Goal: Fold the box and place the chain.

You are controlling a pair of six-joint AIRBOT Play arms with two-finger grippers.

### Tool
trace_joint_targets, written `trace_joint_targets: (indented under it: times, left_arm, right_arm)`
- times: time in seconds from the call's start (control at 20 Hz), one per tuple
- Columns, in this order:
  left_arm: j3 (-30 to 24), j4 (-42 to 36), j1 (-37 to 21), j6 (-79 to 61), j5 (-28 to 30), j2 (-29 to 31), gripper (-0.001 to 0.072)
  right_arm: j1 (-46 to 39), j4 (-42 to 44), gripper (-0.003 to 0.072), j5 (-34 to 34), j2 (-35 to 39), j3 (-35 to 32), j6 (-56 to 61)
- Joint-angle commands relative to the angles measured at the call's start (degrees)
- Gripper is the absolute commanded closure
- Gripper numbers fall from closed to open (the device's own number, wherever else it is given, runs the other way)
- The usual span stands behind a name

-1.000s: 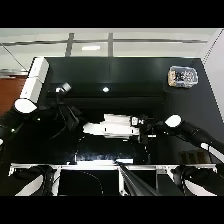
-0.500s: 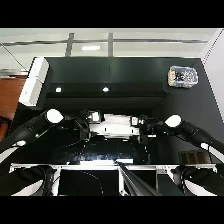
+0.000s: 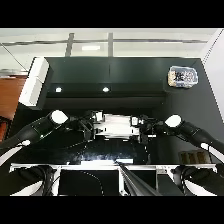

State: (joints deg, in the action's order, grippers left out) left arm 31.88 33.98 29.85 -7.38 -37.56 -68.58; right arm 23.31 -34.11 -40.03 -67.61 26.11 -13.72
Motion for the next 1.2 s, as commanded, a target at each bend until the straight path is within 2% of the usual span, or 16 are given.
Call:
trace_joint_targets:
  times: [0.0, 0.15, 0.3, 0.6, 0.9, 1.0, 1.05, 1.15]
  left_arm:
    - [0.1, -3.1, 0.1, -0.1, -0.6, -0.1, 0.0367]
    - [0.1, -3.4, 0.1, 0.1, -3.8, -0.1, 0.0436]
    - [0.1, -4.2, 0.1, 0.1, -3.3, -0.3, 0.0436]
    - [0.2, -15.1, 0.2, -0.3, -3.1, -4.6, 0.0436]
    - [0.3, -15.0, 0.2, -0.4, -3.0, -4.7, 0.0436]
    - [0.3, -15.0, 0.2, -0.4, -3.0, -4.7, 0.0389]
    - [0.3, -15.0, 0.2, -0.4, -3.0, -4.7, 0.0305]
    - [0.3, -14.9, 0.2, -0.4, -3.0, -4.7, 0.0279]
  right_arm:
    - [0.0, 0.0, 0.0147, 0.0, 0.0, 0.0, 0.0]
    - [0.0, 0.0, 0.0147, 0.0, 0.0, 0.0, 0.0]
    - [0.0, 0.0, 0.0147, 0.0, 0.0, 0.0, 0.0]
    - [0.0, 0.0, 0.0147, 0.0, 0.0, 0.0, 0.0]
    - [0.0, 0.0, 0.0147, 0.0, 0.0, 0.0, 0.0]
    - [0.0, 0.0, 0.0147, 0.0, 0.0, 0.0, 0.0]
    - [0.0, 0.0, 0.0147, 0.0, 0.0, 0.0, 0.0]
    - [0.0, 0.0, 0.0147, 0.0, 0.0, 0.0, 0.0]
